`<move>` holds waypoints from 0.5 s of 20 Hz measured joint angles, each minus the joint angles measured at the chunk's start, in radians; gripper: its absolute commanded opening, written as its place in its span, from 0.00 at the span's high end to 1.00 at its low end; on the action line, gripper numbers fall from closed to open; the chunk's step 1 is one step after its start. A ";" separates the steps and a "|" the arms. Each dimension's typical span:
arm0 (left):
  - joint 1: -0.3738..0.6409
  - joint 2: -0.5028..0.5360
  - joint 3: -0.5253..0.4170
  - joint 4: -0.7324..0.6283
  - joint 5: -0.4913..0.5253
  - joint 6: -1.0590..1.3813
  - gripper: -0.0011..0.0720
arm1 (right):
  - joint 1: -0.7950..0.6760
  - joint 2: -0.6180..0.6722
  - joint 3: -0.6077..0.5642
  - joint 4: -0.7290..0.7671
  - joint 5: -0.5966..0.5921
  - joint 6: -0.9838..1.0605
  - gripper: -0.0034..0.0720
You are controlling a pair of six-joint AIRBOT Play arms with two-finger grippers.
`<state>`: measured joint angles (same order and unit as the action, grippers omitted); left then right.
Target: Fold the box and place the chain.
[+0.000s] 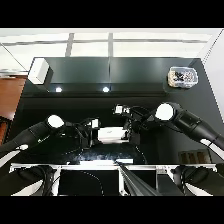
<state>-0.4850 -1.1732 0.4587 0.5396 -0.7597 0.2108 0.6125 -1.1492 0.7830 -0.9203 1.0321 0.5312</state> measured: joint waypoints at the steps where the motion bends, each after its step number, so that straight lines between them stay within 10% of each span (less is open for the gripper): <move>1: 0.000 0.000 0.000 0.000 0.000 0.000 0.38 | 0.000 0.000 0.000 0.000 0.000 0.003 0.40; 10: 0.000 0.000 0.000 0.000 0.000 -0.001 0.38 | 0.000 -0.014 0.000 0.005 -0.005 0.011 0.40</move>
<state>-0.4850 -1.1732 0.4587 0.5392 -0.7597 0.2100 0.6125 -1.1637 0.7834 -0.9157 1.0275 0.5419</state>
